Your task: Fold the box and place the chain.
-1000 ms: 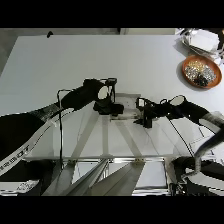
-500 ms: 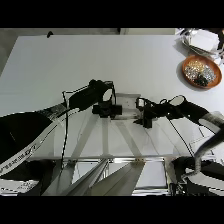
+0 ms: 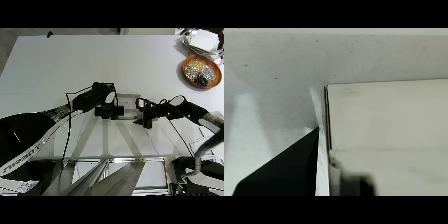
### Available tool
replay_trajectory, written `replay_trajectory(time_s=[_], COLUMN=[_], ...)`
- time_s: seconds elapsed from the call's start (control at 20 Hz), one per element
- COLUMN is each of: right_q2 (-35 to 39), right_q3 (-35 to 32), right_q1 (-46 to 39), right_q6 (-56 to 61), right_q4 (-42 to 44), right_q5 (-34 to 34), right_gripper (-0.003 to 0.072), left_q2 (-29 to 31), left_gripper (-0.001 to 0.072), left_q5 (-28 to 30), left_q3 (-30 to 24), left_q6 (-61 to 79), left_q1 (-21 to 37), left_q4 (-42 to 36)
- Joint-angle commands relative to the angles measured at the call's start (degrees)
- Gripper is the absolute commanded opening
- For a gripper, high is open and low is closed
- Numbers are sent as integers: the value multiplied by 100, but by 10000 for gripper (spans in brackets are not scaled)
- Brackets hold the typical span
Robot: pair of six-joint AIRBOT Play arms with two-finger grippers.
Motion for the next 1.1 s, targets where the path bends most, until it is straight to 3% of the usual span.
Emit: replay_trajectory(time_s=[0.0, 0.05, 0.1, 0.15, 0.3, 0.35, 0.4, 0.5, 0.75, 0.8, 0.85, 0.9, 1.0, 1.05], right_q2=[4, 7, 4, 7, 4, 4, 7, 7, 7, 7, 4, 7, 7, 7], right_q3=[0, 0, 0, 0, 0, 0, 0, 0, 0, 0, 0, 0, 0, 0], right_q1=[-2, -2, -2, -2, -2, -2, -2, -2, -2, -2, -2, -2, -2, -2], right_q6=[17, 17, 17, 17, 17, 17, 17, 20, 17, 17, 17, 17, 17, 17], right_q4=[11, 9, 9, 9, 9, 9, 9, 9, 9, 9, 9, 9, 9, 9], right_q5=[2, 2, 2, 2, 0, 2, 2, 2, 2, 2, 0, 2, 0, 2], right_gripper=[291, 291, 291, 291, 291, 291, 291, 291, 291, 291, 291, 291, 291, 291], left_q2=[-7, -4, -4, -4, -2, 4, 22, 116, 608, 743, 898, 1069, 1434, 1604], left_gripper=[262, 192, 58, 5, 5, 41, 131, 374, 392, 422, 551, 619, 634, 692], left_q5=[48, 48, 46, 46, 46, 46, 42, 24, -136, -197, -223, -245, -269, -254], left_q3=[4, 4, 4, 4, 4, 4, 4, 4, 4, 4, 2, 0, -2, -26], left_q6=[-70, -70, -70, -68, -68, -66, -66, -61, 483, 925, 1510, 2098, 3687, 4905], left_q1=[-9, -9, -9, -9, -4, -2, -2, 46, 413, 518, 634, 734, 911, 992], left_q4=[-7, -7, -7, -17, -24, -44, -72, -107, -107, -105, -101, -57, 68, 116])
